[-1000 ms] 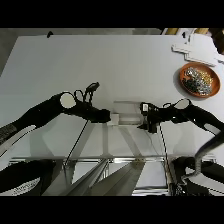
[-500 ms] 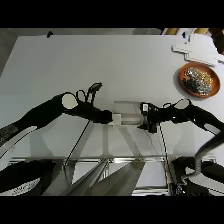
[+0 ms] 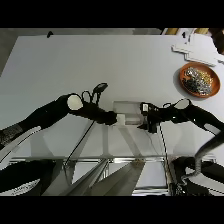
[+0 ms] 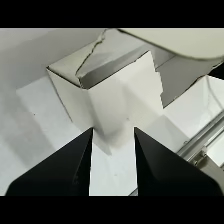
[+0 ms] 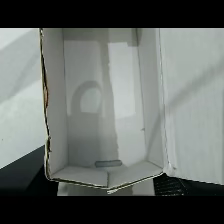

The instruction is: Fold the box and place the chain.

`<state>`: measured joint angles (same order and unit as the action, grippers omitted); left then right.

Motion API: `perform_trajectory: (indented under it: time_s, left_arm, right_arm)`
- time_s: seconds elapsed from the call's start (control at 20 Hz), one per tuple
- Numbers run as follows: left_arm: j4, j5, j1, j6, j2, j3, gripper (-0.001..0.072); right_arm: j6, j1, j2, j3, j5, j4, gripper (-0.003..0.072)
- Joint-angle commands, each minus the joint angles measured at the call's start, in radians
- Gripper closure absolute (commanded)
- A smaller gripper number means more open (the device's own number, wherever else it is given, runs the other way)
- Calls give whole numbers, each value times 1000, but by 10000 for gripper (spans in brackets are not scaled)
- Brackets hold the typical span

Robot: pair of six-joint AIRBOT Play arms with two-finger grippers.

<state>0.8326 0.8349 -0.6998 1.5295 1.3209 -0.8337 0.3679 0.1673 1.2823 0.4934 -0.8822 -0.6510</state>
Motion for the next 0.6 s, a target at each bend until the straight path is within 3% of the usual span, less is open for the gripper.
perform_trajectory:
  time_s: [0.0,0.3,0.55]
  left_arm:
    - [131,-2,-24,130,12,-43,416]
    - [262,29,-57,291,15,-93,416]
    - [307,85,-102,348,84,-166,416]
  right_arm:
    - [0,0,0,0,0,0,279]
    - [0,0,0,0,0,0,279]
    - [0,0,0,0,0,0,279]
